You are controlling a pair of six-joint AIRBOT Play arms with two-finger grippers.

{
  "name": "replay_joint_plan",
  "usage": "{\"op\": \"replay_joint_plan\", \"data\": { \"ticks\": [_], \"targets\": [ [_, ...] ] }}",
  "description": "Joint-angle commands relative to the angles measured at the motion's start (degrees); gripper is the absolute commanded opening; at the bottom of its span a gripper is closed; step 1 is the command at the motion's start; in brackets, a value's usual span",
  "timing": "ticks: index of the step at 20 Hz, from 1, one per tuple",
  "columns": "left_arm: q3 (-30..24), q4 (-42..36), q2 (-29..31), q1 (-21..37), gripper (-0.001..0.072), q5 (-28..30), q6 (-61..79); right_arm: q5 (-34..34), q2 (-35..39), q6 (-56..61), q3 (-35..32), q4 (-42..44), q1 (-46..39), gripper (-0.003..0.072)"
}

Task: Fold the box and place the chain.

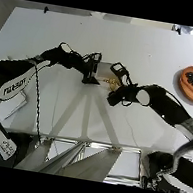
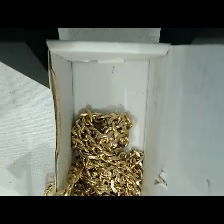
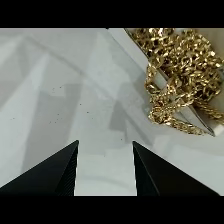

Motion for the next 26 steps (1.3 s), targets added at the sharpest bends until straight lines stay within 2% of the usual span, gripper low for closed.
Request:
{"op": "replay_joint_plan", "data": {
  "ticks": [1,10,16,21,22,23,26],
  "targets": [
    [0.00,0.02,-0.04,0.02,0.0218,0.00,0.02,-5.46,-5.38,8.26,-0.15,-3.15,1.55,0.0358],
    [0.00,0.02,-0.04,0.02,0.0218,0.00,0.02,-6.62,-7.21,23.50,-0.04,-13.40,1.49,0.0356],
    [0.00,0.02,-0.04,0.02,0.0218,0.00,0.02,-11.26,-6.93,23.54,-0.02,-13.55,1.49,0.0356],
    [0.00,0.02,-0.04,0.02,0.0218,0.00,0.02,-11.06,-7.45,23.54,-0.02,-13.68,1.46,0.0351],
    [0.00,0.02,-0.04,0.02,0.0218,0.00,0.02,-11.02,-7.48,23.54,-0.02,-14.08,1.46,0.0300],
    [0.00,0.02,-0.04,0.02,0.0218,0.00,0.02,-10.93,-7.48,23.54,-0.02,-14.40,1.46,0.0286],
    [0.00,0.02,-0.04,0.02,0.0218,0.00,0.02,-8.63,-7.52,23.56,-0.02,-15.50,1.46,0.0286]
  ]
}}
